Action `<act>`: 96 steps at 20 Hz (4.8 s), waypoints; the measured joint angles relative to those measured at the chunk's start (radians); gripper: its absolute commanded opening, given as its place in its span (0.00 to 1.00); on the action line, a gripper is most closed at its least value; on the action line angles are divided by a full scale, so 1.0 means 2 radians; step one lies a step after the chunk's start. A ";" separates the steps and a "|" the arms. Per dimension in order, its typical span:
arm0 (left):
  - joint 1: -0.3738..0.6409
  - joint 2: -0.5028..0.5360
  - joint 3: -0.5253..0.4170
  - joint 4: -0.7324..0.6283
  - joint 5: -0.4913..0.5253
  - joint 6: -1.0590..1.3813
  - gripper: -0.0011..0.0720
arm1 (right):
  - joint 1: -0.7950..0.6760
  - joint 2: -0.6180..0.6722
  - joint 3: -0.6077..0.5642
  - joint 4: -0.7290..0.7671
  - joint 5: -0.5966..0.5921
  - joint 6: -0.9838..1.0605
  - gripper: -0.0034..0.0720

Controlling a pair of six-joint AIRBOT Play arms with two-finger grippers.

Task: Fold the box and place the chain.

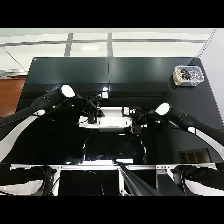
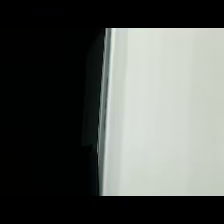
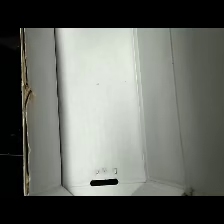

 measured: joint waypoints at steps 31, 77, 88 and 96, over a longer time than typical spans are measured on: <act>0.053 0.088 -0.104 -0.239 0.031 -0.211 0.05 | 0.000 -0.002 0.002 -0.006 0.001 0.007 0.06; 0.018 0.110 -0.152 -0.117 0.056 0.115 0.24 | 0.000 -0.002 0.002 -0.006 0.001 0.007 0.06; 0.013 0.085 -0.152 -0.163 0.069 0.115 0.35 | 0.000 -0.002 0.002 -0.006 0.001 0.007 0.06; 0.022 0.111 -0.149 -0.132 0.063 0.080 0.05 | 0.000 -0.002 0.002 -0.006 0.001 0.008 0.06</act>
